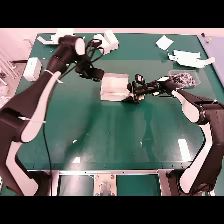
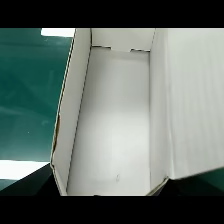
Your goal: Fold the box and place the chain.
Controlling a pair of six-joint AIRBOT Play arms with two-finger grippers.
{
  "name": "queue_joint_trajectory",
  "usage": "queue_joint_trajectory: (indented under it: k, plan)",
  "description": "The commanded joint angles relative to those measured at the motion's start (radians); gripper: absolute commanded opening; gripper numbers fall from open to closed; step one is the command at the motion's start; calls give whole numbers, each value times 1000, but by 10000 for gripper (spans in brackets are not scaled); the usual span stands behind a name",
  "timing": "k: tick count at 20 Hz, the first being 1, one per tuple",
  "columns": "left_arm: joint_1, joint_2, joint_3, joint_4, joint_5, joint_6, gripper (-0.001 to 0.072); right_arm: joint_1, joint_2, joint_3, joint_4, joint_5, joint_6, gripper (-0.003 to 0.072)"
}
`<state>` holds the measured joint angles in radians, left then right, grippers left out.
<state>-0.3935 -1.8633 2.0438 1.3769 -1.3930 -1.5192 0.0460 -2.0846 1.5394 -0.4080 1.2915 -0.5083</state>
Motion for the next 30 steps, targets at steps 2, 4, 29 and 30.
queue_joint_trajectory:
  k: [2,4,29,30]
  plan:
    - [110,33,-49,-167,6,252,497,1,0,0,0,0,0,540]
    - [149,33,-74,-207,-4,508,498,1,0,0,0,0,0,540]
    - [220,-127,-360,-756,203,1737,720,0,0,0,0,0,0,540]
    - [220,-129,-360,-756,195,1737,720,0,0,0,0,0,0,540]
